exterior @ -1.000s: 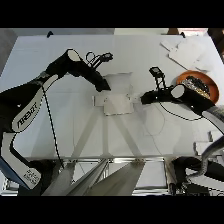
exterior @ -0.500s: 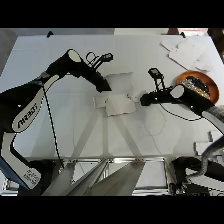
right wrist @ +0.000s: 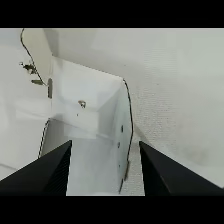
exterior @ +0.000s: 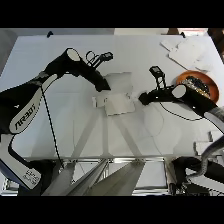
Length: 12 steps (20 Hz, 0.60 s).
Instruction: Fold the box and place the chain.
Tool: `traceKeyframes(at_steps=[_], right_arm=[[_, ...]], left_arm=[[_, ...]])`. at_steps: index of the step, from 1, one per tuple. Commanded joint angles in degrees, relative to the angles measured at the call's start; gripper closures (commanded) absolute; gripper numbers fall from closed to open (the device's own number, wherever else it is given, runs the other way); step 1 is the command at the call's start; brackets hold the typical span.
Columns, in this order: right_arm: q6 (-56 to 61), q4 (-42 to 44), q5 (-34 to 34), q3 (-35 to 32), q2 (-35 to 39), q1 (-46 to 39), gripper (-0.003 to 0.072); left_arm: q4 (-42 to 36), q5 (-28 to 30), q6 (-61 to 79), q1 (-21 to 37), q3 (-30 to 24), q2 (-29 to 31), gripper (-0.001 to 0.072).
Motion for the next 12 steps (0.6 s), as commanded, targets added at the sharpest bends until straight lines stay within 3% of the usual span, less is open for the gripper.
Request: traceKeyframes(at_steps=[1,4,6,9,12], right_arm=[[2.4,0.0,-1.5,0.1,5.6,-0.9,0.0215],[2.4,0.0,-2.4,0.1,13.0,-4.2,0.0215],[2.4,-0.2,-2.4,0.1,17.2,-6.9,0.0216],[2.4,-0.2,-2.6,0.1,20.8,-11.0,0.0217],[2.4,-0.2,-2.6,0.0,21.3,-14.1,0.0217]], left_arm=[[5.4,1.0,0.0,0.3,0.0,4.5,0.0712],[5.6,-4.0,0.1,0.9,0.0,8.8,0.0713],[1.3,-7.5,3.1,0.5,-0.8,11.4,0.0714],[-7.5,-7.8,9.6,-0.5,-3.4,13.3,0.0715],[-8.2,-4.3,14.2,-1.5,-7.1,12.7,0.0715]])
